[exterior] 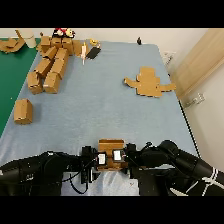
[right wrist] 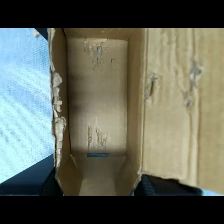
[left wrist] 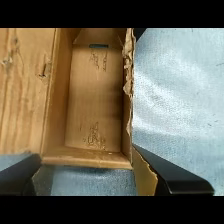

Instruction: Fold the box.

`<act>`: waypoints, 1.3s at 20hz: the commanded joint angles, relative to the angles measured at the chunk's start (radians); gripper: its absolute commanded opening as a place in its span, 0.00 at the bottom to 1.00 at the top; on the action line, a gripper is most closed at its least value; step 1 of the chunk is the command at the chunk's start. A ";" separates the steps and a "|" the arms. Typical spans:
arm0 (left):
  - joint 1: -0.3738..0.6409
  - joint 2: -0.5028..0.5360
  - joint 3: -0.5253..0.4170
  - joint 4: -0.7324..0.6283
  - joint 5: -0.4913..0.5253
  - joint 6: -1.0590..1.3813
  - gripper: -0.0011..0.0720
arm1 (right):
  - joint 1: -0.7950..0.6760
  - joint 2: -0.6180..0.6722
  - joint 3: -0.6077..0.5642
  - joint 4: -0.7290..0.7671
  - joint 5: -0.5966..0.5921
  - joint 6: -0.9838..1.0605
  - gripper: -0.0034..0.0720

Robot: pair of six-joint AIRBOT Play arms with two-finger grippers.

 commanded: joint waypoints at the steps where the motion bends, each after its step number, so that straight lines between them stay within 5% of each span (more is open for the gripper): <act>1: 0.001 -0.005 0.005 -0.004 0.015 0.002 0.98 | 0.000 -0.001 0.000 0.000 0.001 -0.001 0.65; 7: 0.001 -0.038 0.026 -0.007 0.012 0.003 0.97 | 0.000 -0.001 0.000 0.000 0.001 -0.001 0.65; 9: 0.000 -0.038 0.026 -0.006 0.012 0.003 0.68 | 0.000 -0.001 0.000 0.000 0.001 -0.001 0.65; 26: 0.001 -0.041 0.026 -0.006 0.024 0.021 0.68 | 0.000 -0.001 0.000 0.000 0.001 -0.001 0.65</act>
